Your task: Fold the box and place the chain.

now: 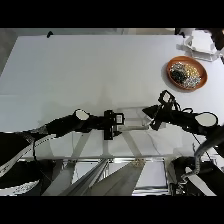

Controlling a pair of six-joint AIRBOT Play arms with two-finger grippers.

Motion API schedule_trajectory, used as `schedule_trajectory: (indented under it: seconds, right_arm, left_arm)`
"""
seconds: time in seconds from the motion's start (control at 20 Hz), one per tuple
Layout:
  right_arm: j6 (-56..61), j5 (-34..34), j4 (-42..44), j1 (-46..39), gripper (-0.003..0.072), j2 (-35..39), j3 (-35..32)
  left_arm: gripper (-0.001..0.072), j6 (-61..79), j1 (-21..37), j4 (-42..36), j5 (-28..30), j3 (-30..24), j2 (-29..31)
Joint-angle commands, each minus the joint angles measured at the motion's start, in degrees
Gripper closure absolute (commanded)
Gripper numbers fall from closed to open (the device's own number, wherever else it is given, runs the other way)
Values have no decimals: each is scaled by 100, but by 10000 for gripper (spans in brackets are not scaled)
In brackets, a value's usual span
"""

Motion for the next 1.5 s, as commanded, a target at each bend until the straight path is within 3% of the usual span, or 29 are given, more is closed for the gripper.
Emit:
schedule_trajectory:
  seconds: [0.0,0.15,0.35,0.65,0.85,1.0,1.15,1.35,1.4,1.45]
  right_arm:
    - [203,-433,280,0,668,-640,0]
    - [619,-98,-66,0,668,-688,0]
    - [1611,90,-1174,0,668,-688,0]
    - [1080,114,2,0,668,-533,4]
    - [962,164,317,0,668,109,61]
    - [962,577,-555,0,668,855,61]
    - [968,1231,-2159,0,668,1523,61]
    - [1027,2277,-4019,0,668,1810,57]
    - [979,2380,-4216,0,610,1799,48]
    - [868,2317,-4328,0,415,1792,39]
  left_arm:
    - [437,2,-4,2,2,-2,-2]
    - [437,2,-4,2,2,-2,-2]
    - [437,2,-2,2,2,-2,-2]
    - [437,2,-2,2,2,-2,-2]
    - [437,4,-2,2,2,-2,-2]
    - [437,2,-2,2,2,-2,-2]
    - [437,2,-2,2,0,-2,-2]
    - [437,2,-2,2,2,-2,-2]
    - [437,2,-2,2,2,-2,-2]
    - [437,2,-2,2,0,-2,-2]
